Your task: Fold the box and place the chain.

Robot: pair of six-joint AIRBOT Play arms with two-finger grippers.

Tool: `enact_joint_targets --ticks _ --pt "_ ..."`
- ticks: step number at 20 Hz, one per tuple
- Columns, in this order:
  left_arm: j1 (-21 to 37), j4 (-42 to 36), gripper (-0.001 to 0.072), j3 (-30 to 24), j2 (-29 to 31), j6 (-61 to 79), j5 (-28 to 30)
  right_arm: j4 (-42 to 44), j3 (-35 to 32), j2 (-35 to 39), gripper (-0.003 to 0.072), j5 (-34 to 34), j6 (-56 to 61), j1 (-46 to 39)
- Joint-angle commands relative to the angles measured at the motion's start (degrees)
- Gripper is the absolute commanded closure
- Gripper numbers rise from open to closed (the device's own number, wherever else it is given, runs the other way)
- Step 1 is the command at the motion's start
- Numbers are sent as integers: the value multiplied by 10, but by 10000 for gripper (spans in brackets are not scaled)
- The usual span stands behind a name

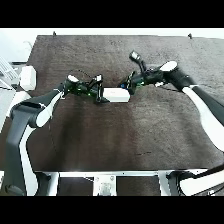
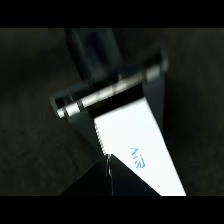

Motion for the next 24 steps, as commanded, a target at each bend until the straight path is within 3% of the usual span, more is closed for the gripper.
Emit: enact_joint_targets --ticks 1,6,9,10,11,14,17,21,24 --pt "0 0 248 0 0 1 0 9 -21 121 677 -3 42 -8" --pt "0 0 249 0 0 1 2 1 -177 279 677 -56 72 -37" --pt "0 0 250 0 0 1 -3 2 -284 328 676 -111 72 -38" --pt "0 -1 338 0 0 -3 -7 2 -310 334 676 -122 72 -38" --pt "0 1 677 0 3 -26 -12 4 -328 335 676 -124 72 -38" --pt "14 0 691 0 42 -118 -1 5 -349 336 676 -124 86 -39" --pt "54 2 693 -1 131 -170 40 6 -349 336 676 -125 88 -45" --pt "139 5 694 -1 239 -268 195 6 -349 336 675 -127 104 -45" --pt "208 26 693 -5 264 -376 296 6 -349 336 676 -127 104 -45"
